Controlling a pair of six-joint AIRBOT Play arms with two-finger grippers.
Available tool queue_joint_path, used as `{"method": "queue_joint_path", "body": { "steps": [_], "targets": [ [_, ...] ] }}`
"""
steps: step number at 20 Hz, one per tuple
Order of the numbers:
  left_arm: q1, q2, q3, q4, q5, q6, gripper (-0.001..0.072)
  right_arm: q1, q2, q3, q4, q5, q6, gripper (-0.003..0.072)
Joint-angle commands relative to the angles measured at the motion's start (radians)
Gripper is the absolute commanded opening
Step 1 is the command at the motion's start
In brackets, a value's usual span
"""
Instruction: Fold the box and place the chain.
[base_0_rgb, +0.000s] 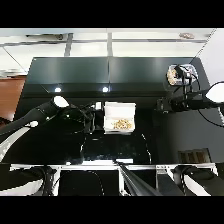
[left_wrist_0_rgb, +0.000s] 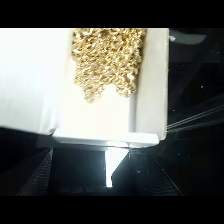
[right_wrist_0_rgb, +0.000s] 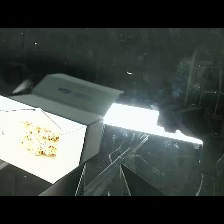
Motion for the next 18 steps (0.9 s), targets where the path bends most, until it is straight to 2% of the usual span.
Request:
{"method": "queue_joint_path", "body": {
  "steps": [1, 10, 18],
  "targets": [
    [-0.016, -0.011, 0.001, -0.003, -0.001, 0.000, 0.0703, 0.000, 0.000, 0.001, -0.001, 0.000, -0.001, 0.0269],
    [-0.044, -0.021, 0.008, -0.036, 0.053, -0.004, 0.0703, 0.000, 0.000, 0.001, -0.001, -0.006, 0.000, 0.0269],
    [-0.046, -0.053, 0.050, -0.004, 0.043, -0.004, 0.0702, 0.000, 0.000, 0.001, -0.002, -0.015, -0.001, 0.0269]
  ]
}}
